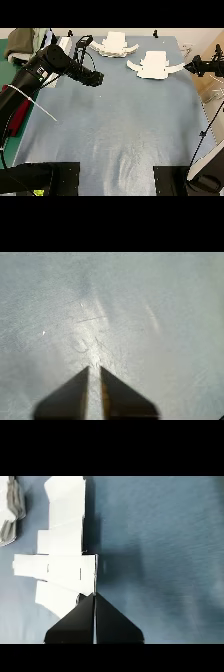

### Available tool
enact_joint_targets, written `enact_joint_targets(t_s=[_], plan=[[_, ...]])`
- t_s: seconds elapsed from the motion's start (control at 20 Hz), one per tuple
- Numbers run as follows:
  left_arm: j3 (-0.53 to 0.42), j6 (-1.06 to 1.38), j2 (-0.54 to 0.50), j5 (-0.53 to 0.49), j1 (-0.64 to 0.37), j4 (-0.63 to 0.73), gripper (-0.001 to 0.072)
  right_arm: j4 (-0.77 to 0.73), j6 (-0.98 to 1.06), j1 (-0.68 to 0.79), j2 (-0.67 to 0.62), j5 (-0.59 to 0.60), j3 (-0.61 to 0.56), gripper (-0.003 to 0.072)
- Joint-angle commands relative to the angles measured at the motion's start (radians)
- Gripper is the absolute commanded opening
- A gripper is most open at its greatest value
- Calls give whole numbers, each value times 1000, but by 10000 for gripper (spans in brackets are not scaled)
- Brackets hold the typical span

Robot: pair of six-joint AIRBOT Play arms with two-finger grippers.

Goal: Fold the box.

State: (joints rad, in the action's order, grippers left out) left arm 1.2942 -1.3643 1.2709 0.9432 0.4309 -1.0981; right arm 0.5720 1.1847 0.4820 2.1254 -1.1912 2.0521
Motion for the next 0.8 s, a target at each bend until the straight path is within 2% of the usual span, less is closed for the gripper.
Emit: enact_joint_targets(t_s=[0.0,0.1,0.2,0.55,0.75], plan=[[1,-37,1,7,-3,-1,628,-23,12,-16,-88,-158,-53,2],[1,-40,1,16,-9,-1,628,42,60,-31,-180,-208,-146,2],[1,-40,1,45,-21,-1,628,131,109,-57,-303,-219,-293,2],[1,-23,1,256,-108,-1,628,204,222,-105,-825,-211,-978,2],[1,42,1,298,-127,-1,628,262,301,-104,-1144,-155,-1340,2]])
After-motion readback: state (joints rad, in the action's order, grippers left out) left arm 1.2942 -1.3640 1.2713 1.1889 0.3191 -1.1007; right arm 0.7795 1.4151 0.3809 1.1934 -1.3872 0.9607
